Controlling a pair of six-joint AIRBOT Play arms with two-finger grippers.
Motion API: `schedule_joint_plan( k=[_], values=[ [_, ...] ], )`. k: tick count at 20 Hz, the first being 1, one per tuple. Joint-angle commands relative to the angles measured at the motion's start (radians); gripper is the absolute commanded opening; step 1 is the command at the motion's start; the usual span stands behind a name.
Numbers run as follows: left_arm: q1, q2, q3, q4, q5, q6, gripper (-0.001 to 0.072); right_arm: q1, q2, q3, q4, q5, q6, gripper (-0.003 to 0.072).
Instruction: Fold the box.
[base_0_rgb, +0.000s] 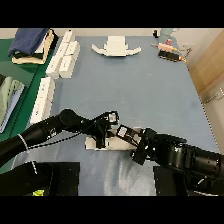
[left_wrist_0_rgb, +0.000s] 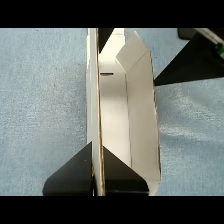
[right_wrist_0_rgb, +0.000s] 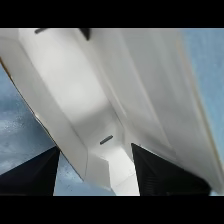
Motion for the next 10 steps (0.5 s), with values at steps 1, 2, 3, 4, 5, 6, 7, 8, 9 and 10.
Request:
schedule_joint_plan(
  k=[1,2,3,4,5,6,7,8,9,10],
  values=[
    [0.000,0.000,0.000,0.000,0.000,0.001,0.0015,0.000,0.026,0.001,-0.017,0.065,0.124,0.0699],
    [0.000,0.000,0.000,0.000,-0.001,0.001,0.0015,0.000,0.018,0.000,-0.017,0.074,0.131,0.0699],
    [0.000,0.000,0.000,0.000,0.000,0.001,0.0015,0.000,0.006,0.000,-0.017,0.080,0.134,0.0700],
    [0.000,0.000,0.000,0.000,0.000,0.001,0.0015,0.000,-0.006,0.000,-0.015,0.081,0.135,0.0700],
    [0.000,0.000,0.000,0.000,0.000,0.001,0.0015,0.000,-0.018,0.000,-0.013,0.080,0.135,0.0701],
    [0.000,0.000,0.000,0.000,0.000,0.001,0.0015,0.000,-0.026,0.000,-0.013,0.080,0.135,0.0702],
    [0.000,0.000,0.000,0.000,0.000,0.001,0.0016,0.000,-0.029,0.000,-0.012,0.082,0.133,0.0704],
    [0.000,0.000,0.000,0.000,0.000,0.001,0.0015,0.001,-0.027,0.000,-0.012,0.082,0.104,0.0715],
    [0.000,0.000,0.000,0.000,0.000,0.001,0.0015,0.000,-0.022,0.000,-0.012,0.080,0.045,0.0719],
    [0.000,0.000,0.000,0.000,0.000,0.001,0.0015,-0.006,-0.018,0.000,-0.017,0.065,0.006,0.0720]
  ],
)
